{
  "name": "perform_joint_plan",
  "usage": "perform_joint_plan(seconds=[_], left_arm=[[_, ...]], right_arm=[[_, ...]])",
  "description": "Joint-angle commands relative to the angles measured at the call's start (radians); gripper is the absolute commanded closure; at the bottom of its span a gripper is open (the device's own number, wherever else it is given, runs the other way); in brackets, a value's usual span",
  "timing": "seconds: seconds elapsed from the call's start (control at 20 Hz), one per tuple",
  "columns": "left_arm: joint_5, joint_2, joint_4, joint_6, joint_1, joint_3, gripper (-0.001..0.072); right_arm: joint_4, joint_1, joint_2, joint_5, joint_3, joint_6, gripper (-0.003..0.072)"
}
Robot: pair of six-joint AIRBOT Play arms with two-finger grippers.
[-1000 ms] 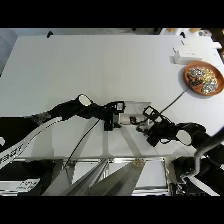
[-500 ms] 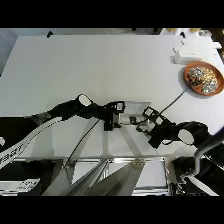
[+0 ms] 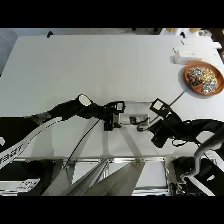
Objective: Fold the box and place the chain.
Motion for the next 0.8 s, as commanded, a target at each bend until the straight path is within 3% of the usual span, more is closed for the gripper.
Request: perform_joint_plan(seconds=[0.0,0.3,0.75], left_arm=[[0.000,0.001,0.000,0.000,0.001,0.001,0.0433],[0.000,0.001,0.000,0.000,0.001,0.001,0.0433],[0.000,0.001,0.000,0.000,0.001,0.001,0.0433]], right_arm=[[0.175,0.001,0.023,-0.123,0.075,-0.002,0.0670],[0.499,0.001,0.023,-0.267,0.077,-0.261,0.0670],[0.632,0.000,0.022,-0.457,0.077,-0.483,0.0670]])
